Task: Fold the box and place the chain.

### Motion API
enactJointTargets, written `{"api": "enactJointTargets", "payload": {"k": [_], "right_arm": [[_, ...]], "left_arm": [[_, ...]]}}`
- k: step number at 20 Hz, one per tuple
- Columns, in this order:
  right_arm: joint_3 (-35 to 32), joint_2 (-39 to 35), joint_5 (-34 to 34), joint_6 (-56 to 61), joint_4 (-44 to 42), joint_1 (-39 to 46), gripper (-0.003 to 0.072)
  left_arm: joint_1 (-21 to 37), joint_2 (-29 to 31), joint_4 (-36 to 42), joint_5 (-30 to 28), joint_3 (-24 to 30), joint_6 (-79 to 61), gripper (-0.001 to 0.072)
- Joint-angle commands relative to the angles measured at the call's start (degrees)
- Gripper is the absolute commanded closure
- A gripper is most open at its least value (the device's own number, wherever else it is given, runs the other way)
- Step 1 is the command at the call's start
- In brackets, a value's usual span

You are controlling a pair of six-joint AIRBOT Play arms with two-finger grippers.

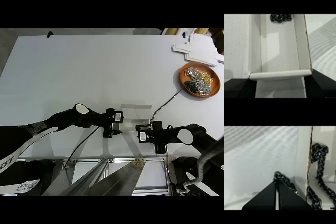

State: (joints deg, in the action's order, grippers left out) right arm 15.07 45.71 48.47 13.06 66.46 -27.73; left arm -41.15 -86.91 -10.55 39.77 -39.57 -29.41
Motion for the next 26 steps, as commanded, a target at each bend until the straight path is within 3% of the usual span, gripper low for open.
{"api": "enactJointTargets", "payload": {"k": [1, 8, 12, 18, 20, 26], "right_arm": [[0.0, -1.6, 2.3, 0.7, 0.7, 0.0, 0.0669], [0.0, -22.2, 10.7, 6.7, 4.3, 0.0, 0.0669], [2.1, -28.7, 8.8, 7.0, 0.0, 0.0, 0.0669], [5.2, -25.5, -11.6, 9.7, -18.5, 0.0, 0.0669], [5.2, -21.8, -12.9, 9.7, -22.3, 0.0, 0.0669], [5.2, -8.5, -11.6, 9.7, -22.7, 0.0, 0.0669]], "left_arm": [[0.0, 0.0, 0.0, -0.1, 0.0, 0.0, 0.0435], [0.0, 0.0, 0.0, -0.1, 0.0, 0.0, 0.0435], [0.0, 0.0, 0.0, -0.1, 0.0, 0.0, 0.0435], [0.0, 0.0, 0.0, -0.1, 0.0, 0.0, 0.0435], [0.0, 0.0, 0.0, -0.1, 0.0, 0.0, 0.0435], [0.0, 0.0, 0.0, -0.1, 0.0, 0.0, 0.0435]]}}
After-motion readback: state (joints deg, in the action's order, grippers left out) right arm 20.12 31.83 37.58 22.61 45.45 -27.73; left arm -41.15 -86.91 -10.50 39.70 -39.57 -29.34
